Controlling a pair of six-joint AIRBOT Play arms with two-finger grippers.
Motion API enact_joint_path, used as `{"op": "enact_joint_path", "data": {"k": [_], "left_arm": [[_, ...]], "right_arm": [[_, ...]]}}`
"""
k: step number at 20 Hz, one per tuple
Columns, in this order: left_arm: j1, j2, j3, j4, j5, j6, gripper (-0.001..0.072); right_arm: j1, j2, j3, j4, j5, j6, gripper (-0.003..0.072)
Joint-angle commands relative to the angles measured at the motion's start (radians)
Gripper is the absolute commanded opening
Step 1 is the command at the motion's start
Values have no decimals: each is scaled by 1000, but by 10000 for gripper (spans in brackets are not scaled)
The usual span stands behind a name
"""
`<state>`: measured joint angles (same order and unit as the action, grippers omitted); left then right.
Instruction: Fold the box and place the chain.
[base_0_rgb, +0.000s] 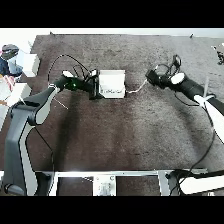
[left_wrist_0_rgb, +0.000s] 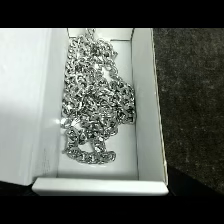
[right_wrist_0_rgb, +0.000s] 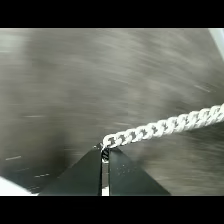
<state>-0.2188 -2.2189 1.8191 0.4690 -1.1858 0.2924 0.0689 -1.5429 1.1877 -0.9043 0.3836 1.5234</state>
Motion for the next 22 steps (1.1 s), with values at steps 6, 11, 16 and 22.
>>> {"op": "enact_joint_path", "data": {"k": [6, 11, 16, 22], "left_arm": [[0, 0, 0, 0, 0, 0, 537], [0, 0, 0, 0, 0, 0, 538], [0, 0, 0, 0, 0, 0, 538], [0, 0, 0, 0, 0, 0, 538]], "right_arm": [[148, 290, 3, 4, 6, -73, 11], [280, 317, 27, 4, -106, -73, 11], [378, 262, 91, -8, -147, -73, 11], [424, 74, 90, -3, -113, -72, 11]]}}
